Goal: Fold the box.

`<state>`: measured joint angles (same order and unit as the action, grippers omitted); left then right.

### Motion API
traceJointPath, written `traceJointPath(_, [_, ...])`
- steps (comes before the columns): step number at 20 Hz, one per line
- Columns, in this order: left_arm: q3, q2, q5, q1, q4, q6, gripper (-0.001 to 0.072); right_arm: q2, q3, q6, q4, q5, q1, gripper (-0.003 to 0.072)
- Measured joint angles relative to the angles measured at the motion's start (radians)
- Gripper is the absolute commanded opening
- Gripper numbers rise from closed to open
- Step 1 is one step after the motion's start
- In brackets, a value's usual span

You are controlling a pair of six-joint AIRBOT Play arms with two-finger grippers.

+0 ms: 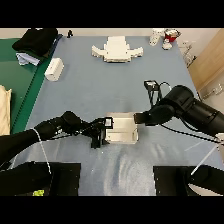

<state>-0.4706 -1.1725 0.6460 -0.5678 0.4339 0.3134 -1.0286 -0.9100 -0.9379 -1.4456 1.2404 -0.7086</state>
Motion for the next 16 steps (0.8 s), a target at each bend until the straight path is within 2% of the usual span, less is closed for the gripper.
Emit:
traceJointPath(4, [0.0,0.0,0.0,0.0,0.0,0.0,0.0451,-0.026,0.0,-0.093,0.009,0.009,0.152,0.0001])
traceJointPath(6, [0.0,0.0,0.0,0.0,0.0,0.0,0.0451,-0.063,0.0,-0.178,-0.059,-0.029,0.253,0.0002])
traceJointPath(8, [0.0,0.0,0.0,0.0,0.0,0.0,0.0451,-0.118,0.0,-0.304,-0.214,-0.077,0.359,0.0002])
traceJointPath(11, [0.0,0.0,0.0,0.0,0.0,0.0,0.0451,-0.218,0.0,-0.547,-0.544,-0.116,0.487,0.0002])
traceJointPath(14, [0.0,0.0,0.0,0.0,0.0,0.0,0.0451,-0.301,-0.006,-0.757,-0.808,-0.099,0.544,0.0002])
traceJointPath(16, [0.0,0.0,0.0,0.0,0.0,0.0,0.0451,-0.332,-0.01,-0.879,-0.924,-0.049,0.554,0.0001])
